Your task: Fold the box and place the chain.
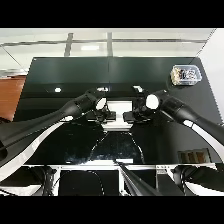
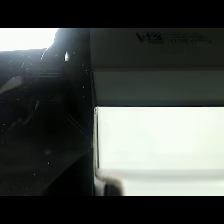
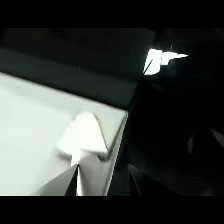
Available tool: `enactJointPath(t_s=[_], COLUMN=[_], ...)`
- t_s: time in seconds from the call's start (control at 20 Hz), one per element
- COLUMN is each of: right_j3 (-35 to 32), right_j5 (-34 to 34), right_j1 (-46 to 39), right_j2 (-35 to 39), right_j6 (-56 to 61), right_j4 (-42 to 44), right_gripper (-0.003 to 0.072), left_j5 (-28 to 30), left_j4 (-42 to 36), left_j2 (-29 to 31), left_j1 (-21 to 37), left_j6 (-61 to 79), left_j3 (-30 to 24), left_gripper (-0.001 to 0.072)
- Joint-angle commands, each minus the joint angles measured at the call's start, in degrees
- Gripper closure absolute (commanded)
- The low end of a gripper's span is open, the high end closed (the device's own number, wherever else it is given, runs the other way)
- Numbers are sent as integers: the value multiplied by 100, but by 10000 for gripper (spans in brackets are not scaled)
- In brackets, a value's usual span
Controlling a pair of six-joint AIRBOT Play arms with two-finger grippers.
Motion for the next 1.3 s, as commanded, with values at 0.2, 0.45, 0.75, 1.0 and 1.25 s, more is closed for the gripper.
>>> enactJointPath(t_s=[0.2, 0.45, 0.75, 1.0, 1.25], right_j3=[555, 706, 708, 748, 844], right_j5=[317, 726, 693, 717, 726], right_j1=[339, 573, 636, 629, 623], right_j2=[-527, -763, -765, -758, -756], right_j6=[1563, 1628, 1665, 1624, 1574], right_j4=[-1084, -1292, -1257, -1257, -1248], right_gripper=[332, 334, 676, 651, 550], left_j5=[-35, -37, -46, -39, -35], left_j4=[4, 2, 2, 2, 2], left_j2=[-2, -2, -2, -2, -2], left_j1=[4, 4, 4, 4, 4], left_j6=[7, 7, 7, 4, 4], left_j3=[4, 4, 4, 4, 4], left_gripper=[683, 683, 683, 683, 683])
